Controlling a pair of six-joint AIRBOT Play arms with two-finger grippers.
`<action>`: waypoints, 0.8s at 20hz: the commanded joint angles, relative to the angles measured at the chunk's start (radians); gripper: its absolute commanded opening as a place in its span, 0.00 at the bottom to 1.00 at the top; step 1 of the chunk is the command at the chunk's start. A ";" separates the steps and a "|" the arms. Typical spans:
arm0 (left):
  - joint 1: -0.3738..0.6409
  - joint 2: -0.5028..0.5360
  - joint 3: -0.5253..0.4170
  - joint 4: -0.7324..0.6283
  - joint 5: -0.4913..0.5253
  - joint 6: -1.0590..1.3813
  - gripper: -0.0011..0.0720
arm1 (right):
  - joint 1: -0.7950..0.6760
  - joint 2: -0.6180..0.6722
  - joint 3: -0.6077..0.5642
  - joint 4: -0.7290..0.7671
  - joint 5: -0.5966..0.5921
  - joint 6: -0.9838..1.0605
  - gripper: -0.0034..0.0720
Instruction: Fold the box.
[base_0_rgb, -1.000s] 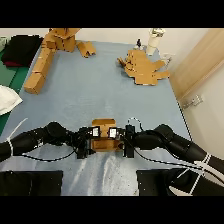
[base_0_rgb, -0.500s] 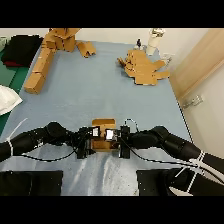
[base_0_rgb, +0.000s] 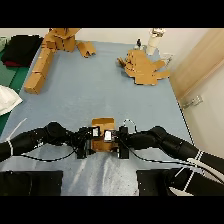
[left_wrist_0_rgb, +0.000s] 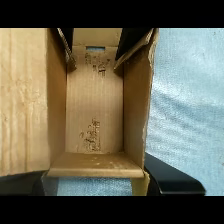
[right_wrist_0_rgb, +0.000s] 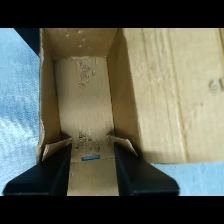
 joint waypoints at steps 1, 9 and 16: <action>0.000 0.000 0.000 -0.001 0.000 -0.001 0.71 | -0.002 0.000 0.000 -0.018 -0.013 0.004 0.62; 0.000 0.000 0.000 -0.001 0.000 -0.001 0.71 | -0.051 0.166 0.055 -0.779 -0.249 0.866 0.09; 0.000 0.000 0.000 0.000 0.000 0.000 0.71 | -0.355 0.161 0.078 -0.621 -0.527 1.322 0.05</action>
